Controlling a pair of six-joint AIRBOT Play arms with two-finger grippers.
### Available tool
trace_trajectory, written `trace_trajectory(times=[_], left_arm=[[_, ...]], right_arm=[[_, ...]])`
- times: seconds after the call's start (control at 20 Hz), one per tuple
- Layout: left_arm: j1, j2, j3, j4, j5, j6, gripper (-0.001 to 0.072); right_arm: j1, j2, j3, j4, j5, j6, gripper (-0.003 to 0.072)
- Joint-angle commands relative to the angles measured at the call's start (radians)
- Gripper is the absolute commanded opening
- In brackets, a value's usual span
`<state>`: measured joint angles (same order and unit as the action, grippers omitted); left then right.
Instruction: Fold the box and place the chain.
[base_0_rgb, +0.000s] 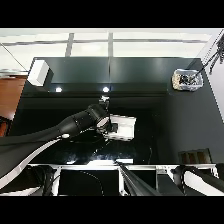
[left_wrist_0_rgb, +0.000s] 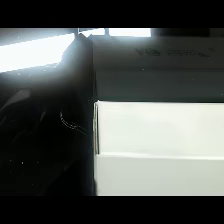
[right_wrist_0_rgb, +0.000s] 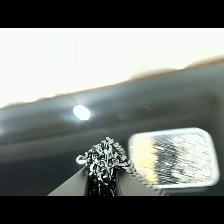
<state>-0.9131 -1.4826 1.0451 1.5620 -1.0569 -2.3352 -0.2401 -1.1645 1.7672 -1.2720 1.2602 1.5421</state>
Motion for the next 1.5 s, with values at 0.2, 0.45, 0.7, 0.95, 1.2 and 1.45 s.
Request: trace_trajectory(times=[0.2,0.45,0.7,0.95,1.2,1.45], left_arm=[[0.000,0.000,0.000,0.000,0.001,0.000,0.0027],[0.000,0.000,0.000,0.000,0.001,0.000,0.0027],[0.000,0.000,0.000,0.000,0.001,0.000,0.0027],[0.000,0.000,0.000,0.000,0.002,0.000,0.0027],[0.000,0.000,0.000,0.000,0.002,0.000,0.0027],[0.000,0.000,0.000,0.000,0.002,0.000,0.0027]], right_arm=[[0.169,0.323,-0.198,0.068,0.127,-0.025,0.0044],[0.365,0.345,-0.242,0.070,0.380,-0.074,0.0042],[0.481,0.345,-0.245,0.114,0.508,-0.085,0.0042],[0.490,0.340,-0.285,0.356,0.477,-0.108,0.0043],[0.492,0.307,-0.362,0.442,0.332,-0.130,0.0043],[0.581,0.239,-0.376,0.459,0.244,-0.139,0.0043]])
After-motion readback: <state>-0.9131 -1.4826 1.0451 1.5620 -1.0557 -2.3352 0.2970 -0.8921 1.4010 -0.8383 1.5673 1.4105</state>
